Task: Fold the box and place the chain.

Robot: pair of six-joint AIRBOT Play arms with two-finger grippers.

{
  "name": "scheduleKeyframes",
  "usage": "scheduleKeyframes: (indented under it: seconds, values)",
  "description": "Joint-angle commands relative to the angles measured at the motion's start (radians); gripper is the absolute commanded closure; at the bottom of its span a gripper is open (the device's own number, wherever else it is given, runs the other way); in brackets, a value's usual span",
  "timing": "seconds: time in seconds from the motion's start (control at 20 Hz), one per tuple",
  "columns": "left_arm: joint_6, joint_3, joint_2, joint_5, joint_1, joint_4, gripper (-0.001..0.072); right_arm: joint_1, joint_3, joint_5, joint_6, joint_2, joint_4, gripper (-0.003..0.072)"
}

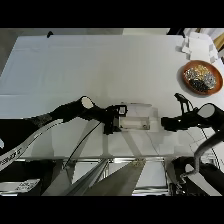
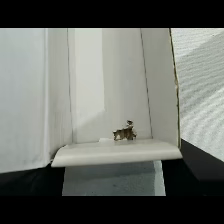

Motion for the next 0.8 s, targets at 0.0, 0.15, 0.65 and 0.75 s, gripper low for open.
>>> scheduleKeyframes:
  seconds: [0.0,0.15,0.65,0.75]
  values:
    - [0.0,0.0,0.001,0.0,0.001,0.0,0.064,0.042,0.001,-0.038,0.0,-0.051,0.052,0.0676]
    - [0.0,0.0,0.001,0.0,0.001,0.0,0.064,0.046,0.001,-0.039,-0.044,-0.042,0.107,0.0674]
    - [0.0,0.0,0.001,0.0,0.001,0.0,0.064,0.046,0.001,-0.024,-0.044,0.099,0.148,0.0508]
    - [0.0,0.0,0.001,0.0,0.001,0.0,0.064,0.046,0.001,-0.016,-0.044,0.121,0.159,0.0508]
